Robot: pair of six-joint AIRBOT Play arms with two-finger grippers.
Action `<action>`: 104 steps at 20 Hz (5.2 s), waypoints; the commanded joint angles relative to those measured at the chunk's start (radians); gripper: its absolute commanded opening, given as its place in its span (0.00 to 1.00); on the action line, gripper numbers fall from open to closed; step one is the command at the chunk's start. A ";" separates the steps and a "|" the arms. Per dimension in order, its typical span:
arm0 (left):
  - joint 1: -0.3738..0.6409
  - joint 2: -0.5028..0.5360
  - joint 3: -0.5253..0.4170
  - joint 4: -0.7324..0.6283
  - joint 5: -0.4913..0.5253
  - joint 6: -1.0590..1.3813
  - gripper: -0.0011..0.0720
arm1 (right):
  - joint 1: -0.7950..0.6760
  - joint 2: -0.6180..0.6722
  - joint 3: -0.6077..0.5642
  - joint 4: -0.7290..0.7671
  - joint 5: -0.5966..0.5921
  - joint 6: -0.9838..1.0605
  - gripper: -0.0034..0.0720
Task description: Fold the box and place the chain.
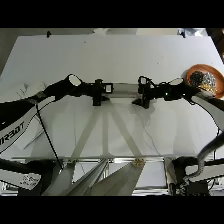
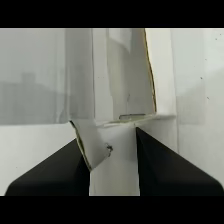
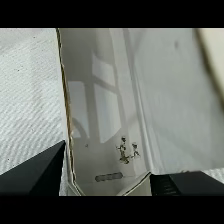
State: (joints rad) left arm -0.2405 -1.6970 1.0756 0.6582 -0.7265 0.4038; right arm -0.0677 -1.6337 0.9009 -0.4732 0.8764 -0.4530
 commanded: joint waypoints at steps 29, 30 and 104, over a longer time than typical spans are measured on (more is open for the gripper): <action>0.128 0.022 0.000 -0.171 -0.191 0.095 0.40 | -0.001 0.000 0.000 0.000 -0.001 0.000 0.62; 0.120 0.011 0.000 -0.171 -0.190 0.095 0.40 | -0.001 0.000 0.000 0.000 -0.002 0.000 0.62; 0.088 0.077 -0.002 0.090 -0.160 -1.259 0.03 | -0.001 0.000 0.000 0.000 -0.001 0.000 0.62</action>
State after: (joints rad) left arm -0.1497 -1.6165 1.0733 0.7891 -0.8825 -0.8570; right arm -0.0689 -1.6337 0.9009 -0.4736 0.8749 -0.4534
